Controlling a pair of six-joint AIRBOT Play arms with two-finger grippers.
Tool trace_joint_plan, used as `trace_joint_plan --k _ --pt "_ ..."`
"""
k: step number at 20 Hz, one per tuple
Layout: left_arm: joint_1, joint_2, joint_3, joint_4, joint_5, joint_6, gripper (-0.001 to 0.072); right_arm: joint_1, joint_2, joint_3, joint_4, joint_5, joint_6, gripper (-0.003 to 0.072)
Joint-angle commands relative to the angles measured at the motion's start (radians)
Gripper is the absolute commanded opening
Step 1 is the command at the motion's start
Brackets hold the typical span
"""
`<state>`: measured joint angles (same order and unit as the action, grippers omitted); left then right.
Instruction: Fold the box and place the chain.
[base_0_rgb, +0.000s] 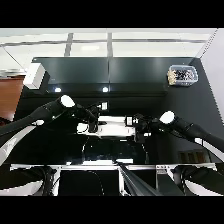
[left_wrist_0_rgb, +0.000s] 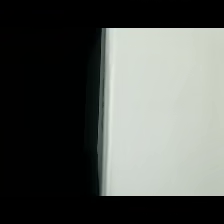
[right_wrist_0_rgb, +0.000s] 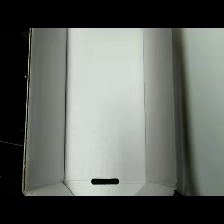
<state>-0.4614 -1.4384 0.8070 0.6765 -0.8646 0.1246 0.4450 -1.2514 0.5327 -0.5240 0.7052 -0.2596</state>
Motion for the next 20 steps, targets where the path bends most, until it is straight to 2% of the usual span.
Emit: trace_joint_plan --k 1,7,18,19,20 --pt "0.0 0.0 0.0 0.0 0.0 0.0 0.0026 0.001 0.0 0.001 -0.002 -0.002 0.002 0.0706" --pt "0.0 0.0 0.0 0.0 0.0 0.0 0.0026 0.032 -0.005 0.001 -0.048 -0.031 0.034 0.0706" --pt "0.001 0.0 0.0 0.0 -0.001 0.0 0.0026 0.012 -0.005 0.003 -0.015 -0.036 0.043 0.0705" --pt "0.001 0.0 0.0 0.0 0.0 0.0 0.0026 0.012 -0.005 0.003 -0.015 -0.036 0.043 0.0674" --pt "0.001 0.0 0.0 0.0 -0.001 0.0 0.0026 0.012 -0.005 0.003 -0.016 -0.036 0.043 0.0556"
